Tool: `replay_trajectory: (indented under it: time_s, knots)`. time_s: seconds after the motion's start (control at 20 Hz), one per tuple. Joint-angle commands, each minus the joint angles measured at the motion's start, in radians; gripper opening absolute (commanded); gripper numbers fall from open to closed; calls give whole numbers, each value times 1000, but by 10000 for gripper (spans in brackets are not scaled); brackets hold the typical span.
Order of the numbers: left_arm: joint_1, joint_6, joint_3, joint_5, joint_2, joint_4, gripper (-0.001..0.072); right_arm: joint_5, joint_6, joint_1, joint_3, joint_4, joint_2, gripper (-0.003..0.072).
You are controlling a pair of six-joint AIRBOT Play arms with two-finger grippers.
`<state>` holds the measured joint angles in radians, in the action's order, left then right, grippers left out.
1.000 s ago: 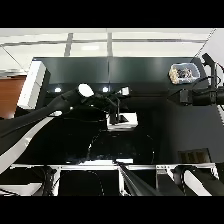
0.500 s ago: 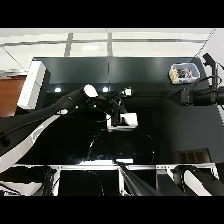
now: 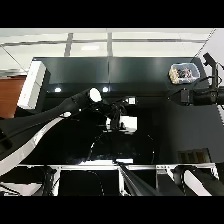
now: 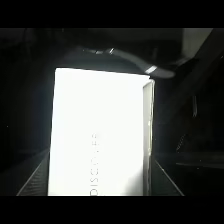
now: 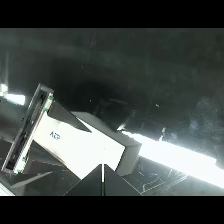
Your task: Fold the box and place the chain.
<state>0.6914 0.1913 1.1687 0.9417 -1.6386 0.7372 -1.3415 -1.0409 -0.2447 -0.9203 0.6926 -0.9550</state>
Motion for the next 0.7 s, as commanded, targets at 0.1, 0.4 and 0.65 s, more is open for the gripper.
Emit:
replay_trajectory:
  time_s: [0.1,0.4,0.65]
  knots:
    - [54,-1,1,-105,-10,21,713,2,0,0,0,0,0,16]
    - [93,220,43,-66,-5,210,343,23,-1,-1,0,-1,0,16]
    - [9,678,142,41,57,551,285,18,-1,-1,0,0,0,16]
